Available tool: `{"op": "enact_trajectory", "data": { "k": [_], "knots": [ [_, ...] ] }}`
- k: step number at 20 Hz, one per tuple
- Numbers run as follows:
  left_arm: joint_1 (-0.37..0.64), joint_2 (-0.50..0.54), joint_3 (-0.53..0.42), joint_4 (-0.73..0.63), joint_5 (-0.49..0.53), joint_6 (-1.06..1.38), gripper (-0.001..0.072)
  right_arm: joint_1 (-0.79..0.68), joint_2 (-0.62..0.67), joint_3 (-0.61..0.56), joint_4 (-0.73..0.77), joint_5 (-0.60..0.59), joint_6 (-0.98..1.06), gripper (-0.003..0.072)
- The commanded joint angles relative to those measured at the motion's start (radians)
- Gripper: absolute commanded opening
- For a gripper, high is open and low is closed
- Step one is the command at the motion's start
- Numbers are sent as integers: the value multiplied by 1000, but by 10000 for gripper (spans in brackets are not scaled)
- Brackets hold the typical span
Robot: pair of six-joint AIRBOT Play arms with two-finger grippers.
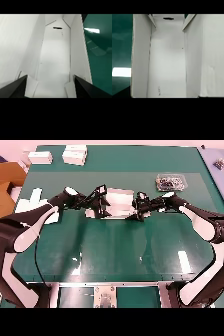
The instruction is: Fold the box and place the chain.
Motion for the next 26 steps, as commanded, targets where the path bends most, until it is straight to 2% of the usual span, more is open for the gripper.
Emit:
{"op": "enact_trajectory", "data": {
  "k": [1,2,3,4,5,10,16,18,20,22,26],
  "knots": [
    [1,1,0,4,18,-13,652,0,0,0,2,0,2,575],
    [2,2,0,6,16,-13,556,0,0,0,2,0,2,575],
    [2,4,0,21,16,-17,397,0,0,0,2,0,2,575],
    [2,7,0,47,16,-25,191,0,0,0,2,0,2,575],
    [2,11,0,77,16,-45,15,0,0,0,1,0,1,575],
    [40,77,0,124,28,-122,18,0,0,0,2,0,2,576],
    [171,188,0,162,-99,-264,17,0,0,0,2,0,1,575],
    [185,191,0,255,-96,-474,17,0,0,0,2,0,2,575],
    [187,188,0,423,-87,-808,17,0,0,0,2,0,2,575],
    [189,188,0,530,-89,-1060,17,0,0,0,1,0,1,575],
    [213,186,0,535,-108,-1199,17,0,0,0,2,0,2,575]
  ]
}}
